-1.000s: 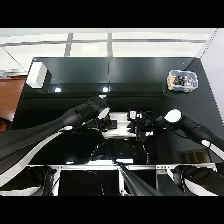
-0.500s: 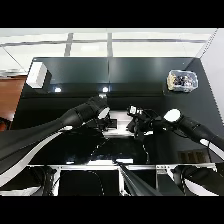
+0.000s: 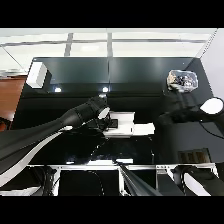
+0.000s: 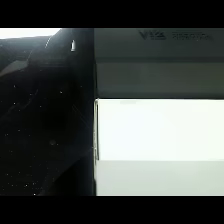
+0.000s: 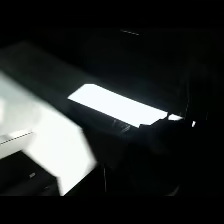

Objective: Fold the box and place the chain.

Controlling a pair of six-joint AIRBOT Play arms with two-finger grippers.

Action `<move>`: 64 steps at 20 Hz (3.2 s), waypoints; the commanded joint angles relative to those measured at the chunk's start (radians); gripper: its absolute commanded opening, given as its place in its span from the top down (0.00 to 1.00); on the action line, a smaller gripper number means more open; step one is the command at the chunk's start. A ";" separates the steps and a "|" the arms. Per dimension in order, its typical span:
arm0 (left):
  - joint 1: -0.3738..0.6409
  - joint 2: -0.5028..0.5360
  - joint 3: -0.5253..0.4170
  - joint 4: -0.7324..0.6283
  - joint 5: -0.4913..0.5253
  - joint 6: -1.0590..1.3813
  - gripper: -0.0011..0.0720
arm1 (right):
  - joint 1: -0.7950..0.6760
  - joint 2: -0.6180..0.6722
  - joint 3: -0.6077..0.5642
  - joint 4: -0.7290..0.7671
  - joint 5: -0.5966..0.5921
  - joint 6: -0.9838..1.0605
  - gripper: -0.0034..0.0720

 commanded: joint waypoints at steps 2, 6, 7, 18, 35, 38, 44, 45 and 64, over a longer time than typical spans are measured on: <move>0.000 -0.001 0.001 0.002 -0.001 0.001 0.95 | -0.211 -0.042 -0.161 0.190 -0.008 0.194 0.94; 0.000 -0.001 0.001 0.002 -0.002 0.001 0.95 | -0.074 -0.185 -0.208 0.407 0.003 0.031 0.94; 0.000 -0.001 0.001 0.002 -0.001 0.001 0.95 | -0.031 -0.213 -0.208 0.481 0.004 -0.027 0.94; 0.000 -0.001 0.001 0.002 -0.001 0.001 0.95 | 0.198 -0.239 -0.030 0.536 0.056 -0.084 0.24; 0.000 -0.001 0.001 0.002 -0.001 0.001 0.95 | 0.603 -0.282 0.209 -0.170 -0.052 0.613 0.64; 0.000 -0.001 0.001 0.002 -0.001 0.001 0.95 | 0.667 -0.328 0.257 -0.255 -0.043 0.731 0.64; 0.000 -0.001 0.001 0.002 -0.001 0.001 0.95 | 0.795 -0.444 0.364 -0.482 0.069 1.048 0.64; 0.000 -0.001 0.001 0.002 -0.001 0.001 0.95 | 0.806 -0.452 0.364 -0.500 0.071 1.084 0.64; 0.000 -0.001 0.001 0.003 -0.001 0.001 0.95 | 0.814 -0.434 0.371 -0.480 0.069 1.112 0.52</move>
